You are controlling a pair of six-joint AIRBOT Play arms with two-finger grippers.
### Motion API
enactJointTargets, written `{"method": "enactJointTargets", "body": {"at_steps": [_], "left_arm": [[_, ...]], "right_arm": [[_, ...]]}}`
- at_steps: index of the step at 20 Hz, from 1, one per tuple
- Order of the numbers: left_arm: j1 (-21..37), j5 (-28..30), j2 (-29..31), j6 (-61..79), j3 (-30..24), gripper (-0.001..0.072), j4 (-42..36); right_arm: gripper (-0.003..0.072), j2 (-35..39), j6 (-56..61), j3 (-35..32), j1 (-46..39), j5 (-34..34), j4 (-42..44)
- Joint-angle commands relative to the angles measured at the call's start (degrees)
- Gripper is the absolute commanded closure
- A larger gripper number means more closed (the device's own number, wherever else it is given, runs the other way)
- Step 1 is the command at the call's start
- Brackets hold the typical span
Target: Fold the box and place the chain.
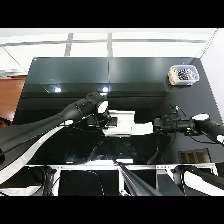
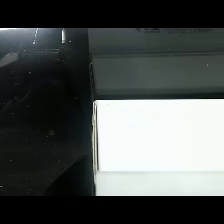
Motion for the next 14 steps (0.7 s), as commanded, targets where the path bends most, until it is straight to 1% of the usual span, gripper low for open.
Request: {"method": "enactJointTargets", "body": {"at_steps": [1,3,4,5,6,8,9,10,11,13,14], "left_arm": [[0.02,0.07,0.00,0.02,0.02,0.0683,0.02],[0.02,0.09,0.00,0.02,0.02,0.0683,0.02],[0.02,0.09,0.00,0.02,0.02,0.0683,0.02],[0.00,0.09,0.00,0.02,0.02,0.0683,0.00],[0.02,0.09,0.00,0.02,0.02,0.0683,0.02],[0.02,0.15,0.00,0.02,0.02,0.0683,0.02],[0.02,0.26,0.00,0.02,0.02,0.0683,0.02],[0.02,0.35,0.00,0.02,0.02,0.0683,0.02],[0.00,0.35,0.00,0.02,0.02,0.0683,0.00],[0.00,0.33,0.00,0.02,0.02,0.0683,0.00],[0.00,0.33,0.00,0.02,0.02,0.0683,0.02]], "right_arm": [[0.0676,-1.42,-5.95,2.14,4.33,2.36,6.97],[0.0674,-1.42,-5.92,4.28,4.57,5.75,6.71],[0.0580,-1.42,-5.90,5.03,4.68,7.26,6.75],[0.0251,-1.42,-5.88,5.73,4.68,9.09,6.80],[0.0105,-1.42,-5.90,6.23,4.68,10.88,6.82],[0.0106,-1.42,-5.77,7.10,5.33,12.98,7.04],[0.0107,-1.42,-4.28,7.52,6.60,12.72,7.19],[0.0131,-1.42,-2.95,8.04,8.28,12.09,7.17],[0.0137,-1.42,-1.31,8.92,10.45,11.08,6.47],[0.0140,-1.42,3.23,12.00,14.51,8.85,1.77],[0.0304,-1.42,5.66,13.94,16.48,8.09,-2.19]]}}
